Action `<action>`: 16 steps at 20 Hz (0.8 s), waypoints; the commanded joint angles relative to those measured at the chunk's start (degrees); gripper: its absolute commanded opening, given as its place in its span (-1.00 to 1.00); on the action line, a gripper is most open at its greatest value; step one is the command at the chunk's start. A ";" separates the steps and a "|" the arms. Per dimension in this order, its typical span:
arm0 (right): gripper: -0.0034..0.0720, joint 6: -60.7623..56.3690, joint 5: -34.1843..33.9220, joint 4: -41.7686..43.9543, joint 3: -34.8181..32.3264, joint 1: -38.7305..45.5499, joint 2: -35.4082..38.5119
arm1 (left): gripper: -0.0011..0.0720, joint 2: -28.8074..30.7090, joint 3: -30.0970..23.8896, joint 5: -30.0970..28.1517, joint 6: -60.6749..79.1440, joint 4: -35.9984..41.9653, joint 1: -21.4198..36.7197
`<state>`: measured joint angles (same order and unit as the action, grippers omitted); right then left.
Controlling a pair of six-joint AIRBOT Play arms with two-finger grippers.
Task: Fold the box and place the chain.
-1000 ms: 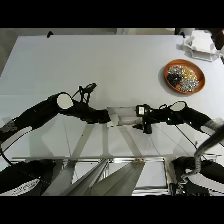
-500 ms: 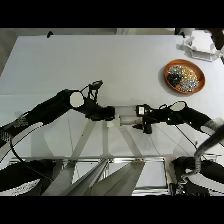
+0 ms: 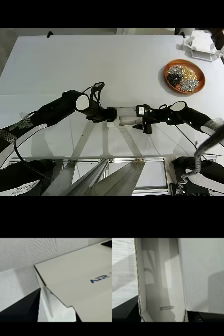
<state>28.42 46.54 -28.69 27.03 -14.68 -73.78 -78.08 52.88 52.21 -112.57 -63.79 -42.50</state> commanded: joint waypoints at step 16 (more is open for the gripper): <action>0.06 -0.04 -0.04 0.04 -0.04 -0.02 -0.02 | 0.28 -0.50 4.48 7.15 -2.16 -0.94 -1.29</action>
<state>28.42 46.50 -28.67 27.03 -14.68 -73.78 -78.28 57.28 58.96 -114.50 -64.66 -43.66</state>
